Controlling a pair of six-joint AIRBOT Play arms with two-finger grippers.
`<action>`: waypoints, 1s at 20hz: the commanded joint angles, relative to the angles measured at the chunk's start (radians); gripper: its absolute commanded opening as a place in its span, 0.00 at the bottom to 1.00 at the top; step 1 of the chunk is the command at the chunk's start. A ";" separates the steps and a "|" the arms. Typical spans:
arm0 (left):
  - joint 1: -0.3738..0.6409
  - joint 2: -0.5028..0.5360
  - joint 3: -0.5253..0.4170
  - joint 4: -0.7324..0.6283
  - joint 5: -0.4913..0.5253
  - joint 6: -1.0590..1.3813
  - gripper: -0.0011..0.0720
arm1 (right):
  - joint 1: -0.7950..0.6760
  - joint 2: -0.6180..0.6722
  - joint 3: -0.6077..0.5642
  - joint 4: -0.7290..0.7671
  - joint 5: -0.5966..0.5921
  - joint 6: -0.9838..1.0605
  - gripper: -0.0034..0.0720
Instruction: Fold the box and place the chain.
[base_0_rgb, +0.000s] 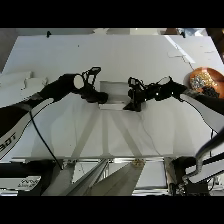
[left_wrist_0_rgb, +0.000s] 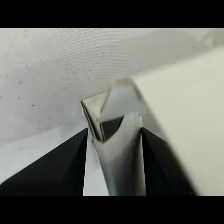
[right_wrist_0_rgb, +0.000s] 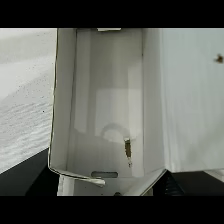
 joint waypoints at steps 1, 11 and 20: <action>-0.008 -0.075 0.102 0.021 -0.117 -0.106 0.49 | 0.000 0.000 0.001 0.001 0.000 0.000 0.71; -0.072 -0.109 0.140 0.221 -0.204 -0.297 0.35 | 0.000 0.000 0.001 0.001 0.000 0.000 0.71; -0.105 -0.109 0.140 0.219 -0.190 -0.289 0.02 | 0.000 0.000 0.001 0.001 0.001 0.000 0.71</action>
